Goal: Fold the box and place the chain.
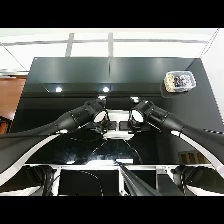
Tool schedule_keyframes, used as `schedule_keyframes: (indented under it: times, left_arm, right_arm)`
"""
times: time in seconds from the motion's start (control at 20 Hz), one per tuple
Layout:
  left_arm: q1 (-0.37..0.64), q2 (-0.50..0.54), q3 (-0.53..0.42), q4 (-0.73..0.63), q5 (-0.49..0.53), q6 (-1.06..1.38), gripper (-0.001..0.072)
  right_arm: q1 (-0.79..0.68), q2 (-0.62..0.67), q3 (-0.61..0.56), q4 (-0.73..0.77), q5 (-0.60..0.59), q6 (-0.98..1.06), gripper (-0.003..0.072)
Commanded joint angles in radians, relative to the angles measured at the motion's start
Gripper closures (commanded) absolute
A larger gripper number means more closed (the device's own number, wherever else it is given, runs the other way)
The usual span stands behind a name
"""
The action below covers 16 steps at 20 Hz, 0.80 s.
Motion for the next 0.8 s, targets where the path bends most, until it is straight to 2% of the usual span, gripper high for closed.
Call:
schedule_keyframes:
  times: [0.0,0.05,0.2,0.25,0.3,0.45,0.5,0.55,0.6,0.75]
  left_arm:
    - [0.000,-0.001,0.000,0.002,0.000,0.002,0.0684]
    - [0.000,-0.001,0.000,0.002,0.001,0.002,0.0684]
    - [0.000,-0.001,0.000,0.002,0.000,0.002,0.0684]
    - [0.000,-0.001,0.000,0.002,0.001,0.002,0.0684]
    - [0.000,-0.001,0.000,0.002,0.001,0.002,0.0683]
    - [0.000,-0.001,0.000,0.002,0.000,0.002,0.0684]
    - [0.000,-0.001,0.000,0.002,0.000,0.002,0.0684]
    - [0.000,-0.001,0.000,0.002,0.000,0.002,0.0684]
    - [0.000,-0.001,0.000,0.002,0.000,0.002,0.0684]
    - [0.000,-0.001,0.000,0.002,-0.005,0.002,0.0684]
  right_arm:
    - [0.000,-0.002,0.000,-0.001,-0.002,0.004,0.0535]
    - [0.000,-0.002,0.000,0.005,-0.003,0.004,0.0474]
    - [0.000,-0.002,0.000,0.010,-0.005,0.004,0.0476]
    - [0.000,-0.002,0.000,0.014,-0.007,0.004,0.0520]
    - [0.000,-0.002,0.000,0.014,-0.010,0.004,0.0662]
    - [0.000,-0.002,0.000,0.016,-0.015,0.004,0.0674]
    - [-0.002,-0.002,0.001,0.015,-0.015,0.004,0.0657]
    - [-0.004,0.000,0.003,0.014,-0.013,0.002,0.0456]
    - [-0.007,0.004,0.007,0.015,-0.004,-0.004,0.0359]
    - [-0.008,0.059,0.020,0.009,0.066,-0.079,0.0359]
